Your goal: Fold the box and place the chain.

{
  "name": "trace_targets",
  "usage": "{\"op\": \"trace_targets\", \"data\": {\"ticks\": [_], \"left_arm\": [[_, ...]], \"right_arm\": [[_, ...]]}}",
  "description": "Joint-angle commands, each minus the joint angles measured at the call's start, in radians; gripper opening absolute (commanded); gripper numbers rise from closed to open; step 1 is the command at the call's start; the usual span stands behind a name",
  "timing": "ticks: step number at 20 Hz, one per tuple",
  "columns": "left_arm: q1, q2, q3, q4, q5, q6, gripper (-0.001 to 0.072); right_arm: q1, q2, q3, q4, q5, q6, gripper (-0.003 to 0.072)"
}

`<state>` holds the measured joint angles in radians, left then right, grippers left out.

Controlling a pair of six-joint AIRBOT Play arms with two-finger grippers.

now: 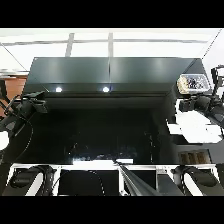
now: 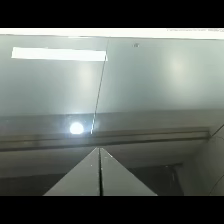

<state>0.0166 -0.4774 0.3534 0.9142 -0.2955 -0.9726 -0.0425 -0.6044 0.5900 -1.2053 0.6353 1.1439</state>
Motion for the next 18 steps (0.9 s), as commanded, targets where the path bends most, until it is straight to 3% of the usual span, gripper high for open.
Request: {"op": "trace_targets", "data": {"ticks": [1, 15, 18], "left_arm": [[0.000, 0.001, 0.000, 0.000, 0.000, 0.000, 0.0031], [0.000, 0.001, 0.000, 0.000, 0.000, 0.000, 0.0031], [0.000, 0.001, 0.000, 0.000, 0.035, 0.000, 0.0031]], "right_arm": [[0.001, 0.001, 0.000, 0.000, 0.000, 0.000, 0.0016], [0.001, 0.001, 0.000, 0.005, 0.000, 0.000, 0.0016], [0.001, 0.001, 0.000, 0.153, -0.088, 0.000, 0.0016]]}}
